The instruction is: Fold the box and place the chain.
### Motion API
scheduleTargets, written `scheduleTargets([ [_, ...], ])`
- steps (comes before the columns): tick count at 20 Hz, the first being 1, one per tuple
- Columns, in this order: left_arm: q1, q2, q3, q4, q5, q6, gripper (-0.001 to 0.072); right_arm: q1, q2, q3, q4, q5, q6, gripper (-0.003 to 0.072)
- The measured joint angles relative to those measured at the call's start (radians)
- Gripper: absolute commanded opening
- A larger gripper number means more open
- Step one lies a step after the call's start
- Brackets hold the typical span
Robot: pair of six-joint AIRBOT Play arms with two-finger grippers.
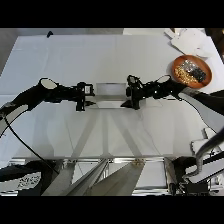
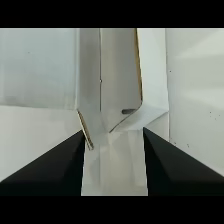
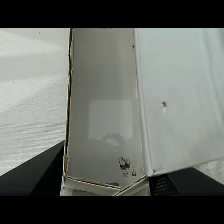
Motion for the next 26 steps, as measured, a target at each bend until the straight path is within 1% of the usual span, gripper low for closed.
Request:
scheduleTargets([
  [6, -0.005, -0.001, 0.0, -0.039, -0.017, 0.024, 0.0357, 0.0, 0.0, 0.0, -0.001, 0.001, 0.0, 0.0446],
  [9, -0.003, -0.001, 0.0, -0.04, -0.006, 0.015, 0.0357, 0.0, 0.0, 0.0, 0.0, -0.001, 0.001, 0.0446],
  [14, 0.043, -0.003, 0.0, -0.058, 0.019, -0.035, 0.036, 0.0, 0.0, 0.0, 0.002, -0.003, 0.002, 0.0446],
  [16, 0.067, -0.006, 0.0, -0.061, 0.013, -0.082, 0.0429, 0.0, 0.0, 0.0, 0.001, -0.002, 0.002, 0.0446],
  [18, 0.082, -0.011, 0.001, -0.053, -0.005, -0.127, 0.0428, 0.0, 0.0, 0.0, 0.001, -0.002, 0.002, 0.0446],
  [21, 0.091, -0.027, 0.02, -0.003, -0.031, -0.205, 0.043, 0.0, 0.0, 0.0, 0.0, -0.002, 0.002, 0.0446],
  [23, 0.093, -0.051, 0.058, 0.045, -0.07, -0.29, 0.0442, 0.0, 0.0, 0.0, 0.0, -0.001, 0.002, 0.0446],
  [26, 0.089, -0.101, 0.137, 0.108, -0.171, -0.384, 0.0441, 0.0, 0.0, 0.0, 0.0, -0.001, 0.001, 0.0446],
])
